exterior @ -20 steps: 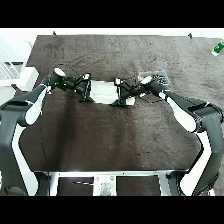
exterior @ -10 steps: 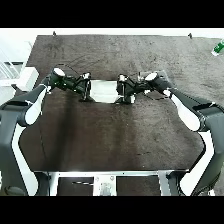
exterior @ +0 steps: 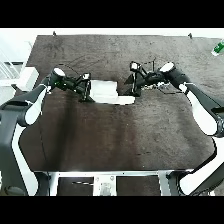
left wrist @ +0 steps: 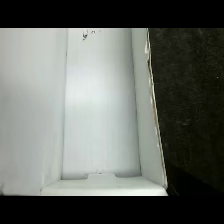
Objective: Fold the box and place the chain.
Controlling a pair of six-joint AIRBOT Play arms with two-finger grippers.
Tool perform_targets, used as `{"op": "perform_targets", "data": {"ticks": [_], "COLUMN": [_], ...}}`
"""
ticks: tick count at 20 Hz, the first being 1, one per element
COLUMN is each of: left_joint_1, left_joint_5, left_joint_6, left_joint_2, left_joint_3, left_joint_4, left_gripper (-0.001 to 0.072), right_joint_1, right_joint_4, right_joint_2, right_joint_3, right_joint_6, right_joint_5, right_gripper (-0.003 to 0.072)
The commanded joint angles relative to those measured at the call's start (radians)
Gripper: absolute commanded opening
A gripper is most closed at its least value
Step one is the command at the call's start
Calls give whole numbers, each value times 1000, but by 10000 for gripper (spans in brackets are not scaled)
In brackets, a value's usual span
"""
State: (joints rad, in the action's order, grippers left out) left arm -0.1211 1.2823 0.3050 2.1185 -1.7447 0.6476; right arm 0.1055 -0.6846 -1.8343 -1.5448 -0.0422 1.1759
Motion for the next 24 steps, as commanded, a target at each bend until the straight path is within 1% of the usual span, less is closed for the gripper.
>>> {"op": "perform_targets", "data": {"ticks": [1,2,5,6,7,10,12,14,16,20,22,24], "left_joint_1": [0,0,0,0,0,0,0,0,0,0,0,0], "left_joint_5": [-10,-16,-27,-27,-27,-27,-27,-24,-22,-22,-23,-23], "left_joint_6": [-3,-10,-17,-17,-17,-18,-18,-19,-18,-18,-19,-18], "left_joint_2": [0,-2,-2,-2,-2,-2,-2,-2,-2,-2,-2,-2], "left_joint_3": [-1,-1,-1,-1,-1,-1,-1,-1,0,0,0,0], "left_joint_4": [-2,-1,-3,-3,-3,-3,-3,-3,-3,-3,-3,-3], "left_gripper": [490,490,490,490,490,489,490,490,490,490,490,490], "right_joint_1": [-4,1,36,51,68,115,124,122,122,124,124,124], "right_joint_4": [94,114,236,266,286,301,300,300,288,202,146,98], "right_joint_2": [19,19,18,18,18,9,-5,-27,-57,-112,-121,-129], "right_joint_3": [11,23,68,74,78,78,77,64,29,-55,-59,-59], "right_joint_6": [20,27,42,43,43,139,165,193,237,363,410,436], "right_joint_5": [136,134,116,76,10,-236,-322,-381,-391,-390,-379,-340], "right_gripper": [33,14,14,13,13,13,12,12,12,11,11,12]}}
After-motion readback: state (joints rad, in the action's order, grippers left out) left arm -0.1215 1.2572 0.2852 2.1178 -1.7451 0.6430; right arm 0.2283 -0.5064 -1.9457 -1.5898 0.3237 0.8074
